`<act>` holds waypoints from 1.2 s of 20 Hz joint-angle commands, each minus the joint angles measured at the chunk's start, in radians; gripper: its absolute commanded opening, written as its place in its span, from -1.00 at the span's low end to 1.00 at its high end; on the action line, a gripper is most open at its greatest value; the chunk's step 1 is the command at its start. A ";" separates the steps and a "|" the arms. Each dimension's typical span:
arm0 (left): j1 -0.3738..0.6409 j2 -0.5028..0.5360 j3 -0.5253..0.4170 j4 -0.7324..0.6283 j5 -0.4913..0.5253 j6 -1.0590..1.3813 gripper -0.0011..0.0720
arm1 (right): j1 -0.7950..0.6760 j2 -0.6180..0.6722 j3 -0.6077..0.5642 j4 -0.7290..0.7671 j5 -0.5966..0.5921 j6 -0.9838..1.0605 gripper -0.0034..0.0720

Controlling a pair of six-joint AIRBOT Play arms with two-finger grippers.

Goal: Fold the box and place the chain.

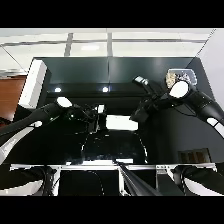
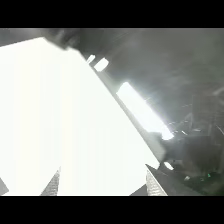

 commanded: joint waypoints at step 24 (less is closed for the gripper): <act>0.000 -0.001 0.000 0.001 0.000 0.000 0.29 | 0.088 -0.002 -0.021 -0.026 -0.044 -0.327 -0.11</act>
